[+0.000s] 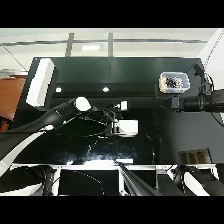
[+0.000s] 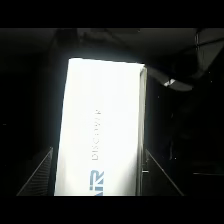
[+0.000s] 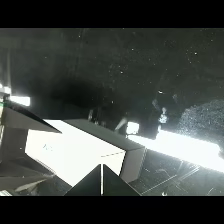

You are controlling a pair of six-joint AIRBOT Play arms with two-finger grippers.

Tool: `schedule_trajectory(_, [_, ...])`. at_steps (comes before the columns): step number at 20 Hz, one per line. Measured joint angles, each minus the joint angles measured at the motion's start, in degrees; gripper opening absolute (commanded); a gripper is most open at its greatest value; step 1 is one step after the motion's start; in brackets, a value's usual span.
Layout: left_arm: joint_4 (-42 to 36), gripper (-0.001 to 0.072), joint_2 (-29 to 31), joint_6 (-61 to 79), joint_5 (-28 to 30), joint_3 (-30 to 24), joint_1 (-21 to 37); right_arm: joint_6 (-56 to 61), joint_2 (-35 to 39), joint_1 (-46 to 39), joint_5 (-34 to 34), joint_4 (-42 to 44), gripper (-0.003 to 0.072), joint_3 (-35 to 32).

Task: Fold the box and place the chain.

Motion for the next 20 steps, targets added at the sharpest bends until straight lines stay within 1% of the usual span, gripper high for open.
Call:
schedule_trajectory(8, [-0.8,0.0704,-0.2,2.8,0.2,0.0,-0.5,0.0,0.0,0.0,0.0,-0.2,0.0026,0.0])
schedule_trajectory(14, [-2.5,0.0704,-1.7,3.1,0.3,0.0,-0.5,0.0,0.0,0.0,0.2,-0.3,0.0025,0.0])
schedule_trajectory(20, [-2.3,0.0705,-3.7,3.1,0.2,0.0,-1.4,0.0,0.0,0.0,0.4,-0.4,0.0026,0.0])
